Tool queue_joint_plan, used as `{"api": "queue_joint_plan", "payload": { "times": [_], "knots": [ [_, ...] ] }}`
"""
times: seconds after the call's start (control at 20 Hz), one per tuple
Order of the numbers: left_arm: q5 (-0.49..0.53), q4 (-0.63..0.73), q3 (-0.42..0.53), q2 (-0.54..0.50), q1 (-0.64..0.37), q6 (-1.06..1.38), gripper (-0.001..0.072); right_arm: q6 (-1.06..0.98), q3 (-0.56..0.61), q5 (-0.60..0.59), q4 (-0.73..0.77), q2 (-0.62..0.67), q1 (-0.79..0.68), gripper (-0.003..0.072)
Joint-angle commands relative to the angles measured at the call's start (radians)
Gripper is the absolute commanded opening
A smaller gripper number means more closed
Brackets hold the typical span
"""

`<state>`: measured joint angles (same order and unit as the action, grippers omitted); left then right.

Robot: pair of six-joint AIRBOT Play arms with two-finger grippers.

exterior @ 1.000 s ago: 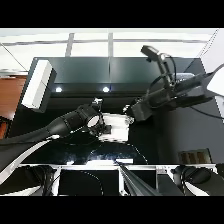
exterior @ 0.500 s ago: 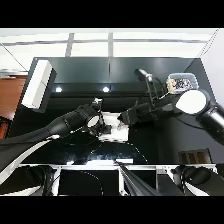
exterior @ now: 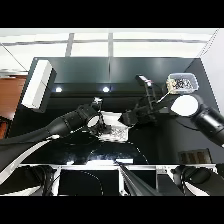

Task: Fold the box and place the chain.

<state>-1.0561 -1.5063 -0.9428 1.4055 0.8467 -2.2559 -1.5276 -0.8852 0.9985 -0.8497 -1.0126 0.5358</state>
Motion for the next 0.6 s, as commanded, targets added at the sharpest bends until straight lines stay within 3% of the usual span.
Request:
{"api": "queue_joint_plan", "payload": {
  "times": [0.0,0.15,0.3,0.4,0.55],
  "knots": [
    [0.001,0.000,0.000,0.000,0.000,0.000,0.0030,0.032,-0.003,0.118,-0.079,0.082,-0.147,0.0388],
    [0.001,0.000,0.000,0.000,0.000,0.000,0.0030,-0.040,0.011,0.129,-0.406,0.140,-0.328,0.0388],
    [0.002,0.000,0.000,0.000,0.000,0.000,0.0030,-0.201,0.124,-0.089,-0.653,0.113,-0.428,0.0391],
    [0.002,0.000,0.000,0.000,-0.001,0.000,0.0030,-0.200,0.147,-0.218,-0.650,0.016,-0.464,0.0720],
    [0.002,0.000,0.000,0.000,-0.001,0.000,0.0030,-0.288,0.069,-0.318,-0.651,-0.179,-0.488,0.0720]
  ]
}}
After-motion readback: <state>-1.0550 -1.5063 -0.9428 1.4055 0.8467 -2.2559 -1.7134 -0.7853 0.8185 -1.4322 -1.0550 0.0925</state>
